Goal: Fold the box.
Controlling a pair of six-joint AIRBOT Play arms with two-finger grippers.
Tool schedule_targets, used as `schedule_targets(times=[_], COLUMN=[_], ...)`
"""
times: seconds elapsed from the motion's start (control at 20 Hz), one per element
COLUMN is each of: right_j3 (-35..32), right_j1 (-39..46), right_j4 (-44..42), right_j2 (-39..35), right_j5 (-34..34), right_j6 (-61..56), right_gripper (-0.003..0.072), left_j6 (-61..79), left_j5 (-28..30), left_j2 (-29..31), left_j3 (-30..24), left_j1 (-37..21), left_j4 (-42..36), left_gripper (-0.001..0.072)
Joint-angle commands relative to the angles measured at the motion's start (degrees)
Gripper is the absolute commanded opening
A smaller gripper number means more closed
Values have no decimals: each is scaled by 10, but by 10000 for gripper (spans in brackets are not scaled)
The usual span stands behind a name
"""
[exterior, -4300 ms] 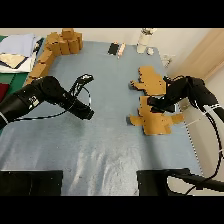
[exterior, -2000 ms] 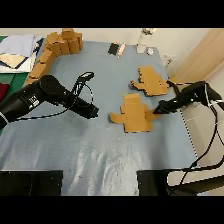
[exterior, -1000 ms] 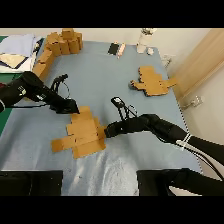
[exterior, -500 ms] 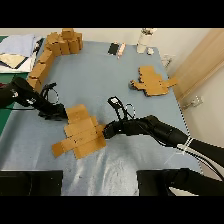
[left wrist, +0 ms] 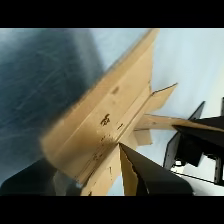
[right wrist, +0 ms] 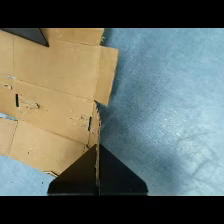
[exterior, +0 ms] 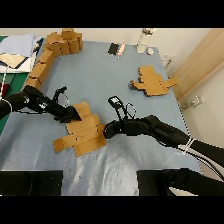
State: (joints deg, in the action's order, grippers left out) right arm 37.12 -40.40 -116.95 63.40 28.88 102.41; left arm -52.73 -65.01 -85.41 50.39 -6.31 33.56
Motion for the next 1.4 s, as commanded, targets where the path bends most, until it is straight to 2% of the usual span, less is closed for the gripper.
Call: schedule_targets(times=[0.0,0.05,0.25,0.55,0.6,0.65,0.7,0.8,0.85,1.0,1.1,1.2,1.25,1.3,1.35], right_j3=[0,0,0,0,0,0,0,0,1,12,36,61,76,91,101], right_j1=[0,0,0,0,0,0,0,3,11,76,142,200,224,244,257], right_j4=[3,7,43,43,43,43,44,58,70,122,146,145,141,140,140], right_j2=[0,0,1,1,1,1,1,1,1,-1,-6,-11,-14,-15,-14], right_j5=[7,7,11,11,11,10,7,-1,-3,18,54,81,97,114,128], right_j6=[0,-2,-33,-33,-33,-33,-33,-35,-37,-105,-137,-141,-141,-141,-141], right_gripper=[4,4,4,4,5,6,61,386,405,405,404,383,209,79,41], left_j6=[24,24,39,86,92,104,117,151,184,300,370,419,425,430,443], left_j5=[-8,-14,-22,-40,-53,-63,-73,-85,-87,-91,-90,-59,-33,-10,15], left_j2=[-4,-4,-4,-9,-14,-18,-24,-32,-32,-31,-31,-31,-31,-29,-23], left_j3=[-1,-1,-1,-1,-1,-1,-2,-2,-2,6,24,50,62,71,73], left_j1=[-6,-10,-27,-25,-23,-20,-17,-12,-10,10,46,90,109,129,145], left_j4=[-30,-30,-33,-76,-77,-77,-77,-85,-94,-136,-169,-198,-207,-210,-212], left_gripper=[403,287,285,281,91,12,12,11,10,10,10,10,10,10,9])
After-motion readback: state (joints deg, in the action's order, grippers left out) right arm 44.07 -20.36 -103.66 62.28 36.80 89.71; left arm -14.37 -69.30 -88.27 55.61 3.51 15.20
